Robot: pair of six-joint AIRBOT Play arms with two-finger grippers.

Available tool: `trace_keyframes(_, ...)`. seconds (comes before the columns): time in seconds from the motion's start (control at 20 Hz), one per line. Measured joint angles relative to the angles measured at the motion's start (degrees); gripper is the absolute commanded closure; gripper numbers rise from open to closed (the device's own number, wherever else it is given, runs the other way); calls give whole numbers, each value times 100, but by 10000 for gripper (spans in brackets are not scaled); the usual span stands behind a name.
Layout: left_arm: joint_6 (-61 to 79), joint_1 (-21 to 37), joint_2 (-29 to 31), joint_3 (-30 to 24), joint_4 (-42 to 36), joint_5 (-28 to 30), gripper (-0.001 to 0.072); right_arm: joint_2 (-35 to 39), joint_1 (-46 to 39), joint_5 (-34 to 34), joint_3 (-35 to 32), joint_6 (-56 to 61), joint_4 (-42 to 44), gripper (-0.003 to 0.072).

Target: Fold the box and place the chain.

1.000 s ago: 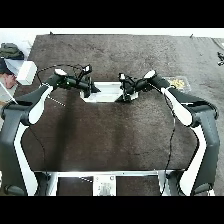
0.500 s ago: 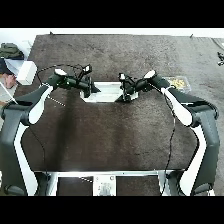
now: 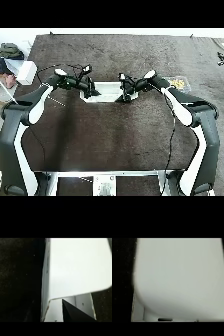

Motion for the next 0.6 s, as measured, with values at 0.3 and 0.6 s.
trace_keyframes(0.3,-4,216,146,13,-28,-282,336,0,0,0,0,0,0,414)
trace_keyframes(0.6,-46,693,501,59,-35,-684,661,0,-2,0,0,0,0,413)
